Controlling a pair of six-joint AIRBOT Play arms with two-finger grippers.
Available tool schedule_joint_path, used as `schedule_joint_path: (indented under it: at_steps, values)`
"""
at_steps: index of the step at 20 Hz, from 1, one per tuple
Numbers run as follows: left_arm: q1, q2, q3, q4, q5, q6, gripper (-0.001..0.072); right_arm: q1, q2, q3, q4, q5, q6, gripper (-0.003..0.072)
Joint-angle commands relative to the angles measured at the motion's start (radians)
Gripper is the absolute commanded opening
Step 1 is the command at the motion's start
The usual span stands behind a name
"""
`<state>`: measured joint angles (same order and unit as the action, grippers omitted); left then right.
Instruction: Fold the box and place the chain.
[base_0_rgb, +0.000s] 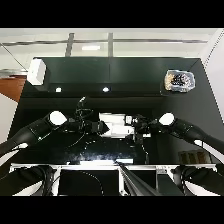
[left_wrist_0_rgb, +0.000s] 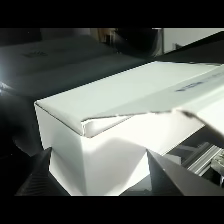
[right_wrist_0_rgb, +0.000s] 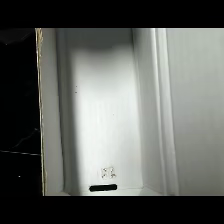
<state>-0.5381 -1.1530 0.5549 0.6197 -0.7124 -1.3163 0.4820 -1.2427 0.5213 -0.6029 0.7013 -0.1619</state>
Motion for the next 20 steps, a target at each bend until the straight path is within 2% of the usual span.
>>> schedule_joint_path:
  at_steps: [1, 10, 20]
  values:
    - [0.001, 0.000, 0.001, 0.012, 0.056, -0.022, 0.0719, 0.000, 0.000, 0.000, 0.000, 0.001, 0.000, 0.0417]
    - [0.001, -0.005, 0.001, 0.031, 0.086, -0.027, 0.0717, 0.000, 0.000, 0.000, 0.000, 0.001, 0.000, 0.0417]
    - [0.000, -0.069, 0.023, 0.027, 0.073, -0.027, 0.0717, 0.000, 0.000, 0.000, 0.000, 0.001, 0.000, 0.0417]
